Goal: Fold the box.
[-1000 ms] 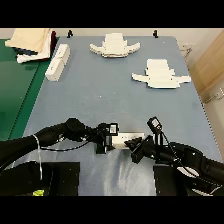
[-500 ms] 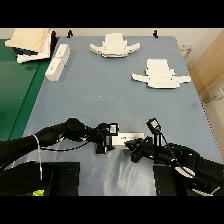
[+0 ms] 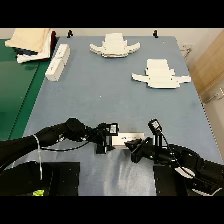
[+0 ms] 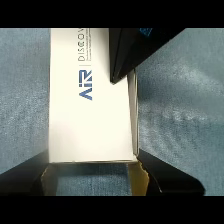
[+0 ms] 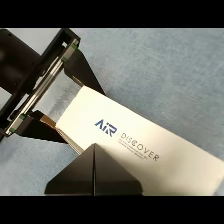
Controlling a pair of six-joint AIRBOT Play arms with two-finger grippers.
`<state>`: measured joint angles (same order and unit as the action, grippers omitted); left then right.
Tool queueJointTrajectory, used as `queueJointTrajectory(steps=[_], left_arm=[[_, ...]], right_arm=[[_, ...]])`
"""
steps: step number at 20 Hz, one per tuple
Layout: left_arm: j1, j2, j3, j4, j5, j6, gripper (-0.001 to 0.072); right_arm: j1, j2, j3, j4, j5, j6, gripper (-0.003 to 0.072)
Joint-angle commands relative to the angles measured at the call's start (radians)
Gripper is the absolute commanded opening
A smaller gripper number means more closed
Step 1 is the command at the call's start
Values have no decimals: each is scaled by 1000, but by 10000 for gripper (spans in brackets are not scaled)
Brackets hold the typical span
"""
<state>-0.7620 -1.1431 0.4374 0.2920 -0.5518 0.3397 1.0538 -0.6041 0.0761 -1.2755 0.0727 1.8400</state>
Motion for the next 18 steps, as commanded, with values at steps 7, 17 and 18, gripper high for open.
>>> queueJointTrajectory(steps=[7, 17, 18], left_arm=[[1, 0, 0, 0, 0, 0, 349], [1, 0, 0, 0, 0, 0, 349], [1, 0, 0, 0, 0, 0, 349]], right_arm=[[-13, 89, 42, 0, -4, 1, 1], [-20, 135, 43, -68, 187, 5, 2], [-20, 136, 43, -80, 208, 13, 2]])
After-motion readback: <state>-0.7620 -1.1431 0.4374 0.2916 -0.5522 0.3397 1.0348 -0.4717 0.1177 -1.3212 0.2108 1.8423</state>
